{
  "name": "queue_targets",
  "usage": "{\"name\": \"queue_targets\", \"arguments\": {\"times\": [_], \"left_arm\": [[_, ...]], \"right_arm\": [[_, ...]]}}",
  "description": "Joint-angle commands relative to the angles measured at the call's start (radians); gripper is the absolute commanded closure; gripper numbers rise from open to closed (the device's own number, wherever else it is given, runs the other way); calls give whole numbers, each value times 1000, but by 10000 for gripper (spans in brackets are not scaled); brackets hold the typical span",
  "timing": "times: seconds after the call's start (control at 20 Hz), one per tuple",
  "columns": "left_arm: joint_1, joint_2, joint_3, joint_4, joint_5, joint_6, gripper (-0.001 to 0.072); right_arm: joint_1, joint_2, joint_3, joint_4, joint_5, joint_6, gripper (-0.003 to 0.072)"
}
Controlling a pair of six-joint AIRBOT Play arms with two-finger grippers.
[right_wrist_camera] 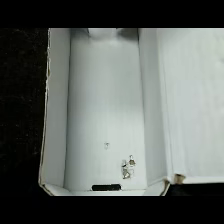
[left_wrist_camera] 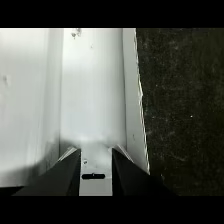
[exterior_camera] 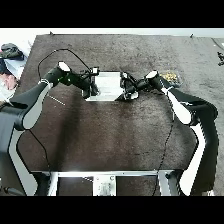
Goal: Fold the box and place the chain.
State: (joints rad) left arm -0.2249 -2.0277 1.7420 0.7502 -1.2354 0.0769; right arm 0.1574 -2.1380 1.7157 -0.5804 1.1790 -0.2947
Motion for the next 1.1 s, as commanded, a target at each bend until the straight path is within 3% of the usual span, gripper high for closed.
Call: {"name": "queue_targets", "arguments": {"times": [0.0, 0.05, 0.1, 0.3, 0.6, 0.85, 1.05], "left_arm": [[25, 2, 1, 11, -48, -20, 505], [33, 5, 1, 10, -75, -20, 553], [40, 7, 2, 8, -93, -19, 693], [59, 7, 60, -3, -128, -55, 699], [126, 13, 279, 12, -241, -512, 703], [249, 102, 261, 6, -232, -736, 704], [292, 116, 217, 16, -207, -869, 704]], "right_arm": [[1, 0, 0, 0, 0, 0, 237], [1, 0, 0, 0, 0, 0, 237], [1, 0, 0, 0, 0, 0, 237], [1, 0, 0, 0, 0, 0, 237], [1, 0, 0, 1, 0, 0, 237], [0, 0, 0, 0, 0, 0, 237], [0, 0, 0, 0, 0, 0, 237]]}}
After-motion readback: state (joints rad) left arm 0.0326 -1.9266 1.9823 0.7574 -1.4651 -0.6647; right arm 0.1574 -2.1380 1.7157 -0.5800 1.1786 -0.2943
